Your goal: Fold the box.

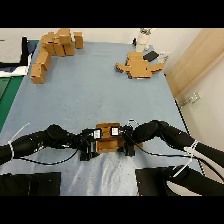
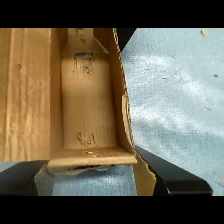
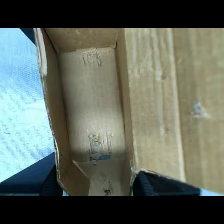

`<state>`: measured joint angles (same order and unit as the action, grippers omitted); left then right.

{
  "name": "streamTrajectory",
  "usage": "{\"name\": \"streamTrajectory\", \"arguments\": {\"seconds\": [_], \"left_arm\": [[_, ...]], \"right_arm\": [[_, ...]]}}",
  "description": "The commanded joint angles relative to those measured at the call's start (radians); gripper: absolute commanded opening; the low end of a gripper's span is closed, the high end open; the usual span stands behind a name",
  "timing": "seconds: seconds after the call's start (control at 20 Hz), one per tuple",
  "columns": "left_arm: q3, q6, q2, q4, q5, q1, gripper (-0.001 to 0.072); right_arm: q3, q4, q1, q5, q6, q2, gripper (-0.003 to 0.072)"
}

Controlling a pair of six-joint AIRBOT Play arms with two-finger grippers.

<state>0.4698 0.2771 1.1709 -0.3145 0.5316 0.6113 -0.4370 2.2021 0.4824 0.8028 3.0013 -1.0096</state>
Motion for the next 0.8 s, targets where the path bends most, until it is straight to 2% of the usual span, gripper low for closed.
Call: {"name": "streamTrajectory", "arguments": {"seconds": [0.0, 0.1, 0.15, 0.2, 0.25, 0.75], "left_arm": [[0.007, -0.005, 0.007, 0.000, 0.000, 0.000, 0.0695], [0.019, -0.006, 0.019, -0.001, 0.000, 0.000, 0.0692], [0.024, -0.006, 0.024, -0.001, 0.000, 0.000, 0.0619], [0.027, -0.010, 0.026, -0.008, 0.003, 0.000, 0.0513], [0.026, -0.010, 0.026, -0.008, 0.003, 0.000, 0.0495], [0.026, -0.008, 0.026, -0.007, 0.002, 0.000, 0.0498]], "right_arm": [[0.000, 0.000, 0.000, 0.000, 0.000, 0.000, 0.0500], [0.000, 0.000, 0.000, 0.000, 0.000, 0.000, 0.0501], [0.000, 0.000, 0.000, -0.001, 0.000, 0.000, 0.0501], [0.000, 0.000, 0.000, -0.001, 0.000, 0.000, 0.0501], [0.000, 0.000, 0.000, 0.000, 0.000, 0.000, 0.0501], [0.000, 0.000, 0.000, 0.000, 0.000, 0.000, 0.0501]]}}
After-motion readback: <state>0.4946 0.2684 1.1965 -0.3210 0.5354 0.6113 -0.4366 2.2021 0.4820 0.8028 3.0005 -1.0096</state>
